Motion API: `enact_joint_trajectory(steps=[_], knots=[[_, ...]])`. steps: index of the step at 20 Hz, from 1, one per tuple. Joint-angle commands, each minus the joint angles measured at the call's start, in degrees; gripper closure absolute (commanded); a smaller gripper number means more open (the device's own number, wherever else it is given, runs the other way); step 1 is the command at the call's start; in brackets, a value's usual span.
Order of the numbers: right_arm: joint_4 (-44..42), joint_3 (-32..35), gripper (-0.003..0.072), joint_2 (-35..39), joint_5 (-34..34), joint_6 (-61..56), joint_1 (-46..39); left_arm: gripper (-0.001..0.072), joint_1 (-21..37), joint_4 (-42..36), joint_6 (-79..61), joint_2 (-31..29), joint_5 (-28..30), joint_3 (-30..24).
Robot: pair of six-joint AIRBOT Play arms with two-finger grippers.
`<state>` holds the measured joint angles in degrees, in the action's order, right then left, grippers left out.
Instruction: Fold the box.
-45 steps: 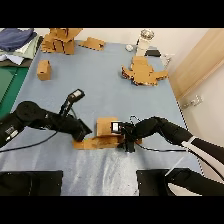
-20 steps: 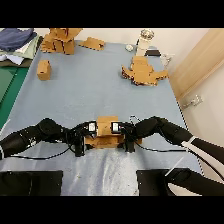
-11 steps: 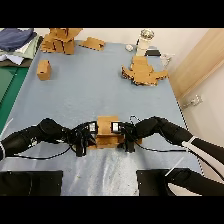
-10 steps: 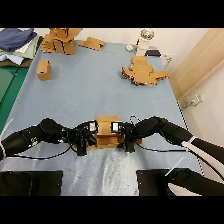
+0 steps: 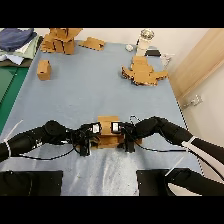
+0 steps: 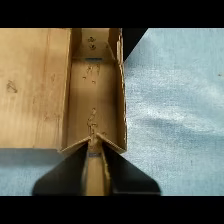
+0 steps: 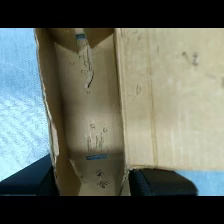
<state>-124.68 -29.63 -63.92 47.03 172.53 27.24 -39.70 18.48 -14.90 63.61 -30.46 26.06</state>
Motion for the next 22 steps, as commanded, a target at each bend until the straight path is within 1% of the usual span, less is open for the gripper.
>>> enact_joint_trajectory(steps=[1,2,8,9,10,11,13,15,16,18,19,21,22], knots=[[-0.02,-0.07,0.0214,0.02,-0.02,0.00,0.00,0.0185,-0.33,-1.38,-0.92,0.39,0.33,0.00],[-0.02,-0.07,0.0214,0.02,-0.02,0.00,0.00,0.0159,-0.33,-1.38,-0.92,0.37,0.33,0.00],[-0.02,-0.04,0.0213,0.02,-0.02,0.00,0.00,0.0163,-0.33,-1.33,-0.90,0.37,0.52,0.00],[-0.02,-0.04,0.0214,0.02,-0.02,0.00,0.00,0.0349,-0.31,-1.31,-0.66,0.37,0.57,0.00],[-0.02,-0.04,0.0214,0.02,-0.02,0.00,0.00,0.0646,-0.31,-0.96,-0.66,0.33,0.66,0.00],[-0.02,-0.04,0.0213,0.02,-0.02,0.00,0.00,0.0696,-0.33,0.07,-0.28,0.20,1.20,0.04],[-0.02,-0.07,0.0213,0.02,-0.02,0.00,0.00,0.0696,-0.20,2.91,3.85,-0.96,3.37,0.07],[-0.02,-0.04,0.0213,0.02,-0.02,0.00,0.00,0.0696,-0.20,10.56,10.54,-4.07,4.70,0.07],[-0.02,-0.04,0.0213,0.02,-0.02,0.00,0.00,0.0696,-0.20,15.89,15.78,-6.40,4.79,0.04],[-0.02,-0.04,0.0213,0.02,-0.02,0.00,0.00,0.0696,-0.02,27.43,31.21,-11.91,4.04,0.04],[-0.02,-0.04,0.0213,0.02,-0.02,0.00,0.00,0.0697,0.55,32.96,41.11,-15.17,3.23,0.04],[-0.02,-0.04,0.0213,0.02,-0.02,0.00,0.00,0.0697,3.30,42.27,66.51,-21.51,1.05,0.04],[-0.02,-0.07,0.0213,0.02,-0.02,0.02,0.00,0.0696,5.49,47.71,79.49,-24.02,-1.84,0.07]])
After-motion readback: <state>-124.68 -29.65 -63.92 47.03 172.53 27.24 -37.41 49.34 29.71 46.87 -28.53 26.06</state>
